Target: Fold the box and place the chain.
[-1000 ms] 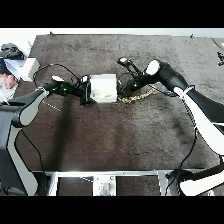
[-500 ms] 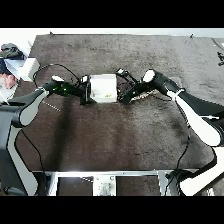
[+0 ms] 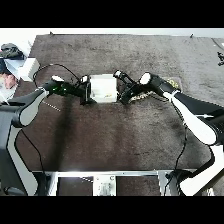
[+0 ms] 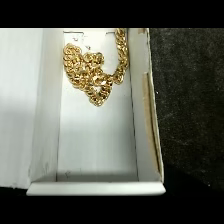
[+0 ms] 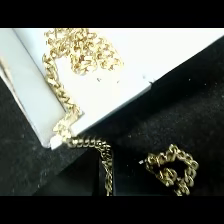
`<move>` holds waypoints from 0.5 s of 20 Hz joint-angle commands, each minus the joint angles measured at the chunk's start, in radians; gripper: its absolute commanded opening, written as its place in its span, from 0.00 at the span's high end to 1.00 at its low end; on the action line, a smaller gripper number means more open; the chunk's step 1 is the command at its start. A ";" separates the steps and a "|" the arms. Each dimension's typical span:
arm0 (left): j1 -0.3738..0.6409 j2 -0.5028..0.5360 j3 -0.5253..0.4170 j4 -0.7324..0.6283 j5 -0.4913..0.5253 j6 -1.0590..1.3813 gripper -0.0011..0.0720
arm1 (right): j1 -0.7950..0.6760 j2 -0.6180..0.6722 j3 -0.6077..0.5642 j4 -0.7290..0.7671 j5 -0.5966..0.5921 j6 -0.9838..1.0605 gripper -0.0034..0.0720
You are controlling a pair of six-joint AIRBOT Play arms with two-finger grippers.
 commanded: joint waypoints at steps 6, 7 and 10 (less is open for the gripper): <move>0.001 0.000 0.000 0.000 0.000 0.000 0.43 | 0.002 0.278 0.015 -0.005 0.089 -0.002 0.97; 0.001 0.000 0.000 0.000 0.000 0.000 0.43 | 0.005 0.318 0.038 -0.003 0.084 0.001 0.97; 0.001 0.000 0.000 0.000 0.000 0.000 0.43 | 0.028 0.416 0.139 0.011 0.044 0.010 0.97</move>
